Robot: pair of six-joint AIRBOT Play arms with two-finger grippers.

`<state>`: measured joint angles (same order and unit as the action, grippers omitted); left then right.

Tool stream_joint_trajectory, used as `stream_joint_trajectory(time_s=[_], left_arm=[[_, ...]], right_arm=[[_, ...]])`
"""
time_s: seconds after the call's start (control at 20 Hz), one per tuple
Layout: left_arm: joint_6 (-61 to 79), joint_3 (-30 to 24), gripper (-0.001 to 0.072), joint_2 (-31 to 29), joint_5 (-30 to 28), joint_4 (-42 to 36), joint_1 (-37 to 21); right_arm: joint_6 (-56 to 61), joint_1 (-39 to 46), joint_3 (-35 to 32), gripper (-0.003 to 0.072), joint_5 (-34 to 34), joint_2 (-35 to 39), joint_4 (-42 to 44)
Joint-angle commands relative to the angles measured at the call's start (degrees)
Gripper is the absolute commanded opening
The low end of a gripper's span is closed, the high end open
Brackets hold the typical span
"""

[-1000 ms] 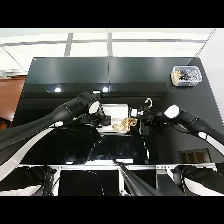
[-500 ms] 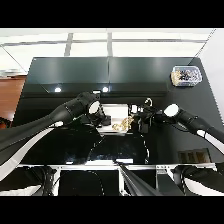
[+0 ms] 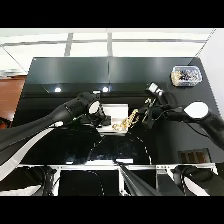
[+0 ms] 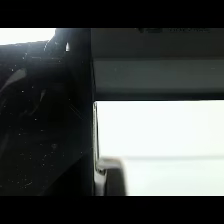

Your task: Fold the box and place the chain.

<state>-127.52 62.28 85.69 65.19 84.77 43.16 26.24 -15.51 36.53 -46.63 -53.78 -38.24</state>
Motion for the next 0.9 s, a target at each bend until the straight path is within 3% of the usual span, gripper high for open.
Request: stream_joint_trajectory(time_s=[0.0,0.25,0.55,0.85], left_arm=[[0.0,0.04,0.0031,0.02,0.02,0.0,0.04],[0.0,0.04,0.003,0.02,0.02,0.0,0.04],[0.0,0.04,0.0031,0.02,0.02,0.0,0.04],[0.0,0.04,0.0031,0.02,0.02,0.0,0.04]], right_arm=[[10.01,0.26,2.93,0.0023,-9.18,8.17,6.75],[10.82,0.26,9.2,0.0023,-12.63,9.53,22.25],[10.78,0.26,9.84,0.0023,-12.2,9.53,38.14],[10.78,0.26,9.88,0.0023,-8.52,9.51,40.33]])
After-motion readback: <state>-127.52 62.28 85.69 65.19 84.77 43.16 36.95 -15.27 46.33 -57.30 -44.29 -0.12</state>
